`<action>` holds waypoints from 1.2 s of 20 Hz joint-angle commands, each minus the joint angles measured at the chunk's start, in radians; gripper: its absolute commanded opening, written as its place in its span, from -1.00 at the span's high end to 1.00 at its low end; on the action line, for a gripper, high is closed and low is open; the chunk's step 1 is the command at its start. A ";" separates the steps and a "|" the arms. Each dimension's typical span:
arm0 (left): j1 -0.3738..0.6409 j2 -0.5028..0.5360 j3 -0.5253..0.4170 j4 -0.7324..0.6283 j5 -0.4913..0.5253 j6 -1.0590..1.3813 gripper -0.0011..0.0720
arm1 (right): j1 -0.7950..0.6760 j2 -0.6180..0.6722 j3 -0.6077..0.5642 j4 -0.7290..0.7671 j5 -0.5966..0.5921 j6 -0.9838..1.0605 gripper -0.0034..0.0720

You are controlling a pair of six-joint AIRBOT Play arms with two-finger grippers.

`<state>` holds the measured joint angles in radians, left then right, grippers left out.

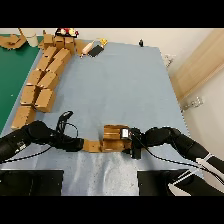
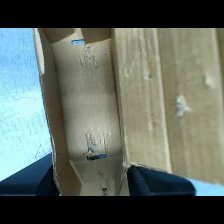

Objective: Fold the box.

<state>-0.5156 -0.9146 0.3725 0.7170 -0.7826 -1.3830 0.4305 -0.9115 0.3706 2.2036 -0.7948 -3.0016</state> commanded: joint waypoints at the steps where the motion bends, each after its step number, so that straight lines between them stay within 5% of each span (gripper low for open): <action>1: -0.054 -0.053 -0.006 -0.124 0.046 0.063 0.95 | 0.000 0.000 0.001 0.001 0.000 0.000 -0.42; 7: -0.064 -0.064 -0.006 -0.149 0.102 0.077 0.95 | 0.000 0.000 0.001 0.001 0.000 0.000 -0.42; 13: -0.065 -0.064 -0.004 -0.385 0.090 0.274 0.95 | 0.000 0.000 0.001 0.001 0.000 0.000 -0.42; 21: -0.085 -0.064 0.038 -0.425 0.056 0.269 0.91 | 0.000 0.000 0.001 0.001 0.000 0.000 -0.42; 22: -0.085 -0.064 0.038 -0.425 0.056 0.268 0.36 | 0.000 0.001 0.001 0.001 0.000 0.000 -0.42; 23: -0.085 -0.064 0.038 -0.426 0.055 0.269 0.16 | 0.000 0.000 0.001 0.001 0.000 0.000 -0.42; 24: -0.085 -0.064 0.038 -0.426 0.055 0.268 0.20 | 0.000 0.000 0.001 0.001 0.000 0.000 -0.42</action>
<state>-0.5991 -0.9783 0.4065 0.3050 -0.7242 -1.1187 0.4305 -0.9115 0.3706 2.2044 -0.7952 -3.0016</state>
